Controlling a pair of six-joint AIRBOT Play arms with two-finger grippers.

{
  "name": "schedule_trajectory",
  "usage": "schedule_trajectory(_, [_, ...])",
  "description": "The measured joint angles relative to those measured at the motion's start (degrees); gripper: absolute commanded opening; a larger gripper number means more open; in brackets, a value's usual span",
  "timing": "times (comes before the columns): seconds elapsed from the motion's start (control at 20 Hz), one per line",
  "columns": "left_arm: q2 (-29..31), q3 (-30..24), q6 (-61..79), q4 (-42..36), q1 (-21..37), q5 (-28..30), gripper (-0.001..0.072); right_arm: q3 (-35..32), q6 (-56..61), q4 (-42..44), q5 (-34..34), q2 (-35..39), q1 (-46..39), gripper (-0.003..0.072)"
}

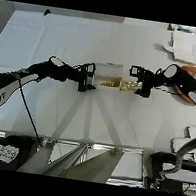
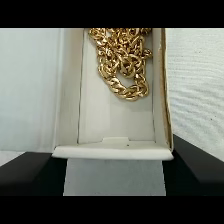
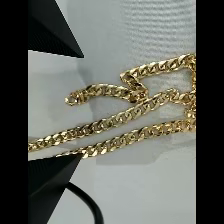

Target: Fold the box and place the chain.

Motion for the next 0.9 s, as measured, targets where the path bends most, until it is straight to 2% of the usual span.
schedule_trajectory(0.05, [0.0, 0.0, 0.0, 0.0, 0.0, 0.0, 0.0258, -0.04, -0.04, 0.13, -0.74, -0.68, 0.28, 0.0636])
schedule_trajectory(0.1, [0.0, 0.0, -0.02, 0.02, 0.0, 0.0, 0.0258, -0.04, -0.07, 0.46, -1.33, -1.29, 0.5, 0.0586])
schedule_trajectory(0.15, [0.0, 0.0, 0.0, 0.0, 0.0, 0.02, 0.0258, 0.09, -0.02, 0.79, -1.88, -2.01, 0.68, 0.057])
schedule_trajectory(0.2, [0.0, 0.0, 0.0, 0.0, 0.0, 0.02, 0.0258, 0.35, 0.63, 1.14, -1.46, -2.64, 0.74, 0.048])
schedule_trajectory(0.3, [0.0, 0.0, 0.0, 0.02, 0.0, 0.02, 0.0258, 0.68, 2.4, 1.51, 0.35, -3.67, 0.87, 0.0161])
schedule_trajectory(0.35, [0.0, 0.0, -0.02, 0.0, 0.0, 0.02, 0.0258, 0.83, 3.39, 2.14, -0.63, -4.09, 0.98, 0.0051])
schedule_trajectory(0.4, [0.0, 0.0, 0.0, 0.0, 0.0, 0.0, 0.0258, 0.87, 4.42, 2.47, -1.99, -4.42, 1.03, 0.0014])
schedule_trajectory(0.65, [0.0, 0.0, -0.02, 0.02, 0.0, 0.02, 0.0258, 0.96, 9.55, 1.84, -2.27, -3.63, 1.11, 0.0013])
schedule_trajectory(0.9, [0.0, 0.0, -0.02, 0.02, 0.0, 0.02, 0.0258, 1.05, 16.52, 1.86, -2.43, 2.27, 1.14, 0.0013])
